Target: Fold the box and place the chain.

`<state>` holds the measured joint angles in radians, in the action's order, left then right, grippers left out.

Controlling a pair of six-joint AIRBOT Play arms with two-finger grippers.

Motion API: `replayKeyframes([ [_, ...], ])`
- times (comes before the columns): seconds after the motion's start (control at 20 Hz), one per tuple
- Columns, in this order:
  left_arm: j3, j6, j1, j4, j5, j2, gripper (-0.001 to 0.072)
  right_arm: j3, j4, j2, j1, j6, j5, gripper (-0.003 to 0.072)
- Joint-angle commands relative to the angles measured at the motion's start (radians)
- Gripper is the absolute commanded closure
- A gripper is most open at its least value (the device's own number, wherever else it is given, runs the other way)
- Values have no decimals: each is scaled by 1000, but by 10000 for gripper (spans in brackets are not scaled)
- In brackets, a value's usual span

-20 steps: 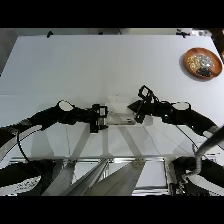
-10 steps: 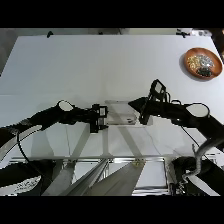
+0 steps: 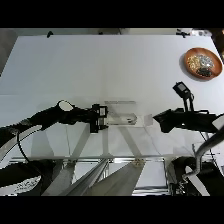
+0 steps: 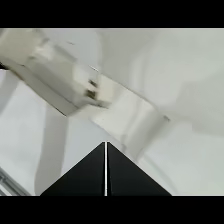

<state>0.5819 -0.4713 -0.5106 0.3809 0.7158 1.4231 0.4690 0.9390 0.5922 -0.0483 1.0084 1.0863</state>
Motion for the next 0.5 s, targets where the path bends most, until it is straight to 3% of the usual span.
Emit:
replayKeyframes([
  [0.0,0,0,-1,0,-1,-1,315,1,47,23,242,80,152,682],
  [0.15,0,0,-1,0,-1,-1,315,1,-15,132,386,56,178,682],
  [0.45,0,0,-1,0,-1,-1,315,0,-103,410,389,12,151,679],
])
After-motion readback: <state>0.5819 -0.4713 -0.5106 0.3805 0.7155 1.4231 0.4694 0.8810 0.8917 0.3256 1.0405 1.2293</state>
